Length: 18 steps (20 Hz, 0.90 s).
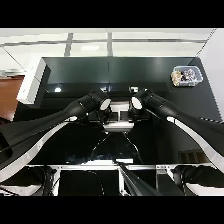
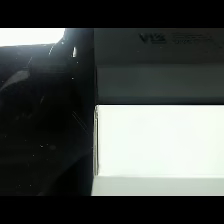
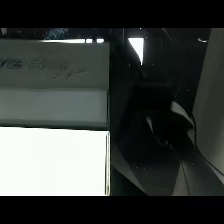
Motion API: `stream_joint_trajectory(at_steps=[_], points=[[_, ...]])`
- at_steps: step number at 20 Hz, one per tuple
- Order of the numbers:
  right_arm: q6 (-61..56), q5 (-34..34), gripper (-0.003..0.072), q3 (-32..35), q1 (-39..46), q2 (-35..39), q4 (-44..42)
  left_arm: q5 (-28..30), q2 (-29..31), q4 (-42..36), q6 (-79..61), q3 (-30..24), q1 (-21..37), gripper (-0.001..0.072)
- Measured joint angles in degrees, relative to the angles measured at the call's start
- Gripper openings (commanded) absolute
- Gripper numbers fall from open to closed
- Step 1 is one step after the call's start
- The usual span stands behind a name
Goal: Fold the box and place the chain.
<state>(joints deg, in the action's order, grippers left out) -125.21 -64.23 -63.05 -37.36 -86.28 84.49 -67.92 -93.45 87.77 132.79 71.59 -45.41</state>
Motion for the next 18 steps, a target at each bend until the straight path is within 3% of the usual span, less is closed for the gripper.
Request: stream_joint_trajectory(at_steps=[1, 2, 7, 10, 14, 15, 16, 18], points=[[0.3, -0.1, 0.0314, -0.1, 0.0, 0.0, 0.0, 0.0, 0.0, 0.1, -0.2, 0.0, 0.0, 0.0034], [0.3, -0.5, 0.0360, -0.2, 0.0, 0.1, 0.4, -0.3, 0.0, 0.2, -0.2, 0.0, 0.0, 0.0034], [5.2, -3.4, 0.0359, -2.2, 0.5, 2.2, 0.2, -0.3, 0.0, 0.1, -0.2, 0.0, 0.0, 0.0034], [10.9, -7.4, 0.0360, -3.2, 2.1, 8.3, 2.3, -0.3, 0.0, 0.1, -0.2, 0.0, 0.0, 0.0034], [16.8, -8.6, 0.0363, -3.7, 7.1, 19.1, 15.9, -0.2, 0.0, 0.0, -0.2, 0.0, 0.0, 0.0034], [17.7, -7.1, 0.0625, -3.7, 9.4, 20.9, 19.7, -0.2, 0.0, 0.0, -0.2, 0.0, 0.0, 0.0034], [18.5, -4.7, 0.0720, -3.6, 12.0, 22.0, 22.3, -0.2, 0.0, 0.0, -0.2, 0.0, 0.0, 0.0034], [19.1, 1.3, 0.0720, -2.8, 18.6, 22.5, 25.2, -0.2, 0.0, 0.0, 0.0, 0.0, 0.0, 0.0034]])
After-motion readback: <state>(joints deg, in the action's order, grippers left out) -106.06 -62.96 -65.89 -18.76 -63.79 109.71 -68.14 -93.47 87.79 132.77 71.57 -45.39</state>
